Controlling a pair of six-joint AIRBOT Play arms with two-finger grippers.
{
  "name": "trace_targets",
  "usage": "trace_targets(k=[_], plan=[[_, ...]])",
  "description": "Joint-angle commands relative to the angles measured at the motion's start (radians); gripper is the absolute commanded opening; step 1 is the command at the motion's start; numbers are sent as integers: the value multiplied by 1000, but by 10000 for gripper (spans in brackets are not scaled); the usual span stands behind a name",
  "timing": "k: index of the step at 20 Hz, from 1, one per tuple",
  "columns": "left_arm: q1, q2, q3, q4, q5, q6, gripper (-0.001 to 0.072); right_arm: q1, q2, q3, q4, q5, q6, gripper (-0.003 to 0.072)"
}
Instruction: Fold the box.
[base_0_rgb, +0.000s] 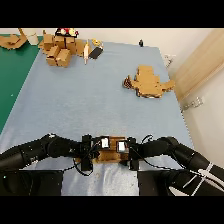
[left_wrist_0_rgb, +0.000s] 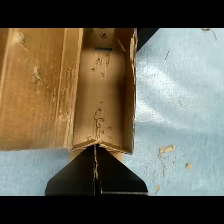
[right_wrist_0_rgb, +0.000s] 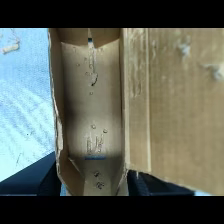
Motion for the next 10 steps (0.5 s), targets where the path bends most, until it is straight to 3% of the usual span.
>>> trace_targets(k=[1,10], plan=[[1,-5,0,-49,6,1,13,-1,0,1,0,0,0,487],[1,-20,0,-92,8,-1,15,-1,0,1,0,1,0,487]])
